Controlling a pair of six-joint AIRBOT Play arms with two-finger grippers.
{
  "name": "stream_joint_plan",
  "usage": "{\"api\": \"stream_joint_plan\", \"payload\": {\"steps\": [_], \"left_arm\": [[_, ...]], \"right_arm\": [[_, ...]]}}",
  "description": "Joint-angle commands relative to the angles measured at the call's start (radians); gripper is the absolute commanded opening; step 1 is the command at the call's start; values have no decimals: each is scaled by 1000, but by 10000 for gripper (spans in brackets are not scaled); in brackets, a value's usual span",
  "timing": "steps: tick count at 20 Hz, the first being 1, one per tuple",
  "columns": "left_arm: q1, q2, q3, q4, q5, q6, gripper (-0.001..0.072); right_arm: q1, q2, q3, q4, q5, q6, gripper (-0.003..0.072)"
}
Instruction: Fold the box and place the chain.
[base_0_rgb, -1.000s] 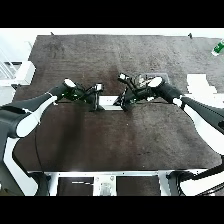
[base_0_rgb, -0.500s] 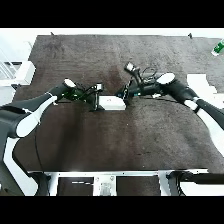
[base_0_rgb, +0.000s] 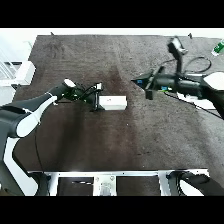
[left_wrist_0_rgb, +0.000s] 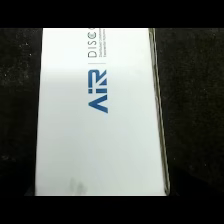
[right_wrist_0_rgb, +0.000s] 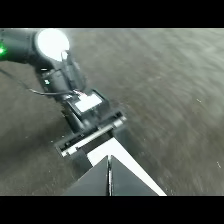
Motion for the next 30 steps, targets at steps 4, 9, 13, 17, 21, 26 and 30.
{"api": "stream_joint_plan", "payload": {"steps": [4,9,13,17,21,26,30], "left_arm": [[0,1,1,-17,-1,0,467],[45,34,1,-9,-2,-122,17],[143,200,-11,-16,112,-315,13],[285,415,-169,-6,217,-472,13],[491,616,-402,14,364,-586,14],[799,646,-467,162,136,-628,15],[964,646,-467,196,143,-619,15]], "right_arm": [[-97,213,-301,2,-184,31,13],[-111,228,-359,-6,-204,27,14],[-111,228,-359,-36,-205,27,14],[-111,226,-359,-35,-207,28,14],[-111,224,-359,-35,-216,32,15],[-111,224,-359,-31,-223,70,14],[-111,223,-359,14,-248,73,15]]}}
